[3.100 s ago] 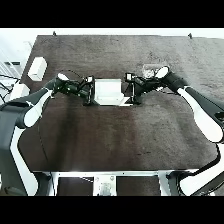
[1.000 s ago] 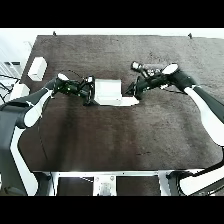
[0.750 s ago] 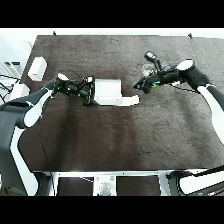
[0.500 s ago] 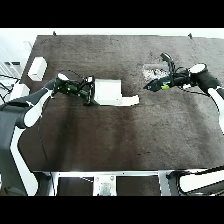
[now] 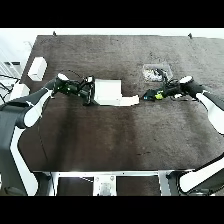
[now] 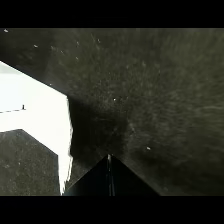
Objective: Fold the box and place the chain.
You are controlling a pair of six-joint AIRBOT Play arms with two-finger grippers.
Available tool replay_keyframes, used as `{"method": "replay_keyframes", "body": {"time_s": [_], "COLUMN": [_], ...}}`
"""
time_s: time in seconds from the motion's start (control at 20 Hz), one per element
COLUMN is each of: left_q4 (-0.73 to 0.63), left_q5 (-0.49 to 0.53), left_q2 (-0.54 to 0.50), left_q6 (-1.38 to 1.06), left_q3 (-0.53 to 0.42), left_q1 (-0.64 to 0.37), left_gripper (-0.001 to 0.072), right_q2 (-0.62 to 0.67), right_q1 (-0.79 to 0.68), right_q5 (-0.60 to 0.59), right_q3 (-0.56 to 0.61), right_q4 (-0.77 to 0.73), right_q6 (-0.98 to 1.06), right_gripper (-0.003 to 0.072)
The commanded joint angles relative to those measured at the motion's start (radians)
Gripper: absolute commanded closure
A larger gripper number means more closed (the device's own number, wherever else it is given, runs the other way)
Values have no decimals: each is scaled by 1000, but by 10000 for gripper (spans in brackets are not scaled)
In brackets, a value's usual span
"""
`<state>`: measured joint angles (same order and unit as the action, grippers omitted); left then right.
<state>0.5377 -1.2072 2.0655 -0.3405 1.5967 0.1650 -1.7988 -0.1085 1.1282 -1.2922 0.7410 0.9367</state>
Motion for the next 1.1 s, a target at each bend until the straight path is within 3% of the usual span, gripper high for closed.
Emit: {"method": "replay_keyframes", "body": {"time_s": [0.0,0.5,0.6,0.7,0.8,0.9,1.0,1.05], "left_q4": [0,0,0,0,0,0,0,0], "left_q5": [0,0,0,0,0,0,0,0], "left_q2": [0,0,0,0,0,0,0,0], "left_q6": [0,0,0,0,0,0,0,0], "left_q3": [0,0,0,0,0,0,0,0], "left_q1": [0,0,0,0,0,0,0,0], "left_gripper": [182,182,182,182,182,181,182,182], "right_q2": [-30,0,9,9,9,12,11,11], "right_q1": [56,165,166,170,170,170,179,189], "right_q5": [0,61,64,76,78,77,77,77], "right_q3": [2,-99,-107,-109,-110,-111,-110,-111], "right_q4": [-22,-50,-51,-51,-65,-82,-87,-86], "right_q6": [32,33,74,77,78,78,93,104], "right_gripper": [668,660,487,461,343,342,268,268]}}
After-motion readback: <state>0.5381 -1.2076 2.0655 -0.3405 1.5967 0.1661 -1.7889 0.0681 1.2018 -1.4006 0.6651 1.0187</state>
